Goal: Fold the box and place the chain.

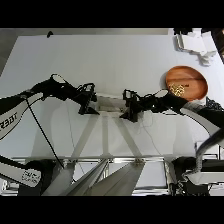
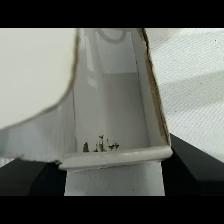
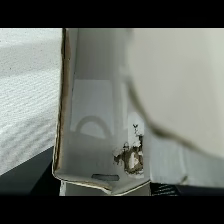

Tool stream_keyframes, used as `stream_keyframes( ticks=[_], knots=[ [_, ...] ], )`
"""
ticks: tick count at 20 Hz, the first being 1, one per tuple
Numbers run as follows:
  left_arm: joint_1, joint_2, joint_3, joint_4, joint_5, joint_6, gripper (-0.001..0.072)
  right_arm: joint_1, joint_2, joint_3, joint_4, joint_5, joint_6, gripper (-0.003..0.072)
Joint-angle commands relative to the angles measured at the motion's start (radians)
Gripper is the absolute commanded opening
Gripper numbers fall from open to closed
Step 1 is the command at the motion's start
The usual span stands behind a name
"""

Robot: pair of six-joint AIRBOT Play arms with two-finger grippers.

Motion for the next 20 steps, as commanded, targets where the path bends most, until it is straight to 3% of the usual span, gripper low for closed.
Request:
stream_keyframes(
  ticks=[1, 6, 7, 8, 9, 12, 16, 17, 19, 20],
  knots=[
    [0.0, -0.001, 0.0, 0.001, 0.003, 0.0, 0.0159, 0.0, 0.0, 0.0, 0.0, 0.0, 0.0, 0.0431],
    [0.0, -0.001, 0.0, 0.001, 0.003, 0.0, 0.0159, 0.001, -0.001, 0.0, 0.001, 0.023, 0.0, 0.0438],
    [0.0, -0.001, 0.0, 0.001, 0.003, 0.0, 0.0159, 0.0, 0.0, 0.0, 0.003, 0.021, 0.0, 0.0484],
    [0.0, -0.001, 0.0, 0.001, 0.003, 0.0, 0.0159, 0.0, 0.0, 0.0, -0.001, 0.019, 0.0, 0.0598],
    [-0.001, -0.001, 0.0, 0.001, 0.003, 0.0, 0.0159, 0.0, 0.004, 0.0, -0.014, 0.011, 0.0, 0.0659],
    [0.0, -0.001, 0.0, 0.001, 0.003, 0.0, 0.0159, -0.027, 0.069, 0.0, -0.178, -0.022, 0.034, 0.0659],
    [0.0, -0.001, 0.0, 0.001, 0.003, 0.0, 0.0159, -0.105, 0.224, 0.0, -0.392, -0.001, 0.249, 0.0646],
    [0.0, -0.001, 0.0, 0.001, 0.003, 0.0, 0.0159, -0.107, 0.264, 0.0, -0.47, 0.013, 0.343, 0.0596],
    [0.0, -0.001, 0.0, 0.001, 0.003, 0.0, 0.0159, -0.105, 0.332, 0.0, -0.595, 0.072, 0.448, 0.019],
    [-0.001, -0.001, 0.0, 0.001, 0.003, 0.0, 0.0159, -0.105, 0.359, 0.0, -0.63, 0.112, 0.489, 0.0064]
  ],
)
